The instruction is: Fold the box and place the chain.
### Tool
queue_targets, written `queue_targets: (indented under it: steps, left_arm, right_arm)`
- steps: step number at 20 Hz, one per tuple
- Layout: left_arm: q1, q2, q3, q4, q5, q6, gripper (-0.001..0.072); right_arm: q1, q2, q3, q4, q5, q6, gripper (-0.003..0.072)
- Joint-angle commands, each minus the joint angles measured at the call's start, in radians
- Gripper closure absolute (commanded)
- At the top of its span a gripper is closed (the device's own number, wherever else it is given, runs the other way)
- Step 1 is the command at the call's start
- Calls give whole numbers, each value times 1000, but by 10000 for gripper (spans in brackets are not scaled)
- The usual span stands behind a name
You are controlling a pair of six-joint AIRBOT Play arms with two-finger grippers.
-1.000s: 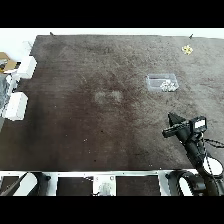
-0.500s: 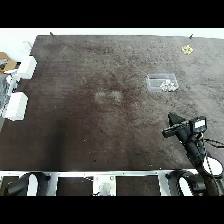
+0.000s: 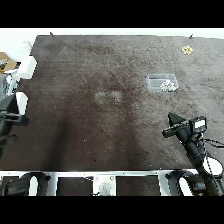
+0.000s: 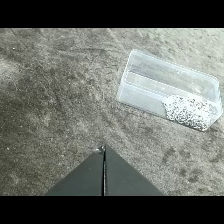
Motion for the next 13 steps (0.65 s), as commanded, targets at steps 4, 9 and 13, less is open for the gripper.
queue_targets:
  steps: [4, 9, 13]
  left_arm:
    - [-126, 10, -121, 1, 98, 14, 705]
    - [-126, 8, -142, -8, 137, -2, 699]
    - [-126, 8, -142, -8, 134, -2, 699]
  right_arm:
    - [-1, 1, 0, 0, 0, 0, 686]
    - [-1, 1, 0, 0, 0, 0, 686]
    - [-1, 1, 0, 0, 0, 0, 686]
